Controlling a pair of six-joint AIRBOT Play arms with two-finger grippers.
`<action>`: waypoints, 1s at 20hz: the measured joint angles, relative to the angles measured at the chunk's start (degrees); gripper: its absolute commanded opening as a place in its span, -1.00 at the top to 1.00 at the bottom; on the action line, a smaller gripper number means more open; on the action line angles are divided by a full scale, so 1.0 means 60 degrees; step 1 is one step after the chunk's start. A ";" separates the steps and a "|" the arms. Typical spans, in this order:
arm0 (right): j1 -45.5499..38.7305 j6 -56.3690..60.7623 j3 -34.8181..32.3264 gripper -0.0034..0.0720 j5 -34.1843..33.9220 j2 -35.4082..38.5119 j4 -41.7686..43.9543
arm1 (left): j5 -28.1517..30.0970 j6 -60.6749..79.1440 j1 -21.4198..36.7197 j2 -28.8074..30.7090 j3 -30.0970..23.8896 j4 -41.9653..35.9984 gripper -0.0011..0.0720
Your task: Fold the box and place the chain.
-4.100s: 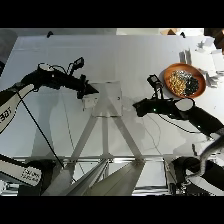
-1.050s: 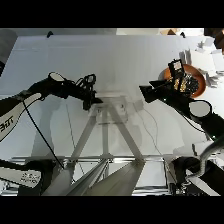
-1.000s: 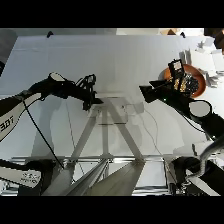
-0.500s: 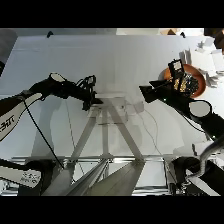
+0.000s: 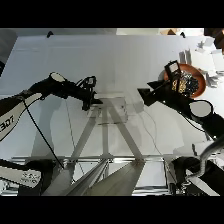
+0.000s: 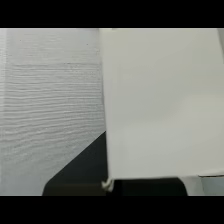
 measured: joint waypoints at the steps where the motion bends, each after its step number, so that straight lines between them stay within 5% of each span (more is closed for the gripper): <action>1: 0.0000 -0.0769 0.0018 -0.52 0.0437 0.0029 -0.0007 | 0.0000 -0.0004 0.0000 0.0000 0.0000 0.0015 0.93; 7: 0.0000 -0.4637 0.0055 -0.71 0.3100 0.0087 -0.0630 | 0.0007 -0.0004 0.0000 0.0000 0.0000 0.0047 0.93; 9: 0.0000 -0.5202 0.0055 -0.95 0.3493 0.0007 -0.1162 | 0.0007 -0.0004 0.0000 0.0000 -0.0004 0.0051 0.93; 12: -0.0051 -0.5832 -0.0087 -0.96 0.3785 -0.0382 -0.1472 | 0.0011 -0.0004 0.0000 0.0000 -0.0004 0.0055 0.93; 20: -0.0896 -0.9122 -0.0725 -0.97 0.4896 -0.2703 0.0852 | 0.0011 -0.0004 0.0000 0.0000 0.0000 0.0062 0.93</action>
